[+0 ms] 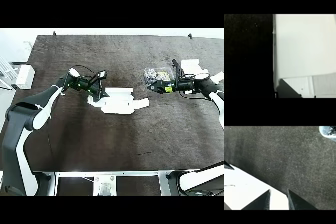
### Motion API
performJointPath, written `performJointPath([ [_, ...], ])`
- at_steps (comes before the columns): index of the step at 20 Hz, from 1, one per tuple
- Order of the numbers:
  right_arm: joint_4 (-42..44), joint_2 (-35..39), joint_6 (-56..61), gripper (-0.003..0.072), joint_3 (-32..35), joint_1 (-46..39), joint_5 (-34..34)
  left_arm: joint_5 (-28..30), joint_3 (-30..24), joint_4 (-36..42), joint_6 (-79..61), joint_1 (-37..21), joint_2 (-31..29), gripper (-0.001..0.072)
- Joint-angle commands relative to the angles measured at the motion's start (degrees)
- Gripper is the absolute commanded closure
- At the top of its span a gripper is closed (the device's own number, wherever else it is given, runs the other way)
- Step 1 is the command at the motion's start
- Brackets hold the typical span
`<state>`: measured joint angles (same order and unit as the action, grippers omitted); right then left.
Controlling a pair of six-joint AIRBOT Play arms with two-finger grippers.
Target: Fold the box and place the chain.
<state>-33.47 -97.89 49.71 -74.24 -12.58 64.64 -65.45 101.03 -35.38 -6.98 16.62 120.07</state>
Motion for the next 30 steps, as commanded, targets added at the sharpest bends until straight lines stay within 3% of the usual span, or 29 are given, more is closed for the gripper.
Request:
performJointPath([
  [1,0.2,0.0,-2.1,0.0399,0.2,0.1,-0.1,0.7,-0.1,-1.7,0.1,0.0,0.1,0.0689],
  [7,6.4,5.9,-8.7,0.0432,2.4,1.1,4.2,-0.3,-0.1,-1.7,0.5,0.0,0.1,0.0688],
  [10,6.3,14.1,-12.4,0.0435,8.4,3.8,4.2,-1.7,-0.1,-1.7,1.1,0.0,0.1,0.0688],
  [14,5.7,22.3,-30.5,0.0439,17.7,8.5,1.6,-1.6,-0.1,-1.7,1.1,0.0,0.1,0.0689],
  [19,0.8,22.9,-38.4,0.0400,24.5,10.9,1.4,-1.6,-0.1,-1.6,1.0,0.1,0.1,0.0689],
  [27,0.7,22.9,-42.3,0.0408,25.0,12.2,-5.8,-1.4,-0.1,-1.5,1.0,0.1,0.1,0.0688],
  [28,2.2,22.9,-42.2,0.0384,25.0,12.2,-5.8,-1.5,-0.1,-1.5,1.0,0.1,0.1,0.0688],
  [29,2.2,22.9,-42.6,0.0248,25.1,12.4,-4.6,-1.4,-0.1,-1.5,1.0,0.1,0.1,0.0688],
  [30,1.5,22.9,-43.2,0.0178,25.3,13.0,-4.2,-1.4,-0.1,-1.5,1.0,0.1,0.1,0.0688],
])
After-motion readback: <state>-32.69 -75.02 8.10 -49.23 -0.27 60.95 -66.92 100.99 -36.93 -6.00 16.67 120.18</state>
